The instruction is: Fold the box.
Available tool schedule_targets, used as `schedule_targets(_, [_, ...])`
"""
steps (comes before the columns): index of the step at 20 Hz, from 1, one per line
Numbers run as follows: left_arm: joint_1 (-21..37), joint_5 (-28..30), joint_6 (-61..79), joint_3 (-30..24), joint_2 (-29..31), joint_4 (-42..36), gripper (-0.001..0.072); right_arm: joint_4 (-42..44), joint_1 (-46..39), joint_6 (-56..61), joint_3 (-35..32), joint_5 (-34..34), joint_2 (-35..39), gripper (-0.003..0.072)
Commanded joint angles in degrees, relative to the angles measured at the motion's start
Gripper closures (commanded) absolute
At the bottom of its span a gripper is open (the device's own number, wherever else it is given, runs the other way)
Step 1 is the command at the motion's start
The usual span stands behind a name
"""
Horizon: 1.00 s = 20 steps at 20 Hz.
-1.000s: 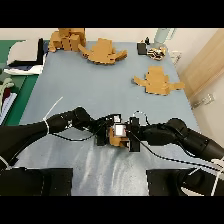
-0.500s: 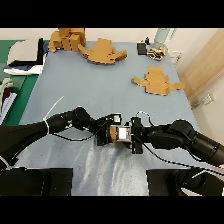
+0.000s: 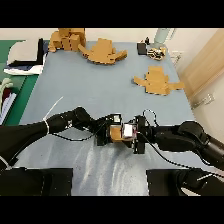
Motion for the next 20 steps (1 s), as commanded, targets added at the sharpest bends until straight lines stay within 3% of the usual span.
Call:
schedule_targets(1, [-0.02, 0.0, 0.0, -0.02, -0.02, 0.02, 0.0145, -1.73, -1.03, 1.25, -0.11, 4.22, -2.05, 0.0134])
schedule_targets(20, [-0.02, 0.0, 0.0, -0.02, -0.02, 0.02, 0.0145, -1.01, 1.22, -0.28, -1.77, 3.43, -7.82, 0.0136])
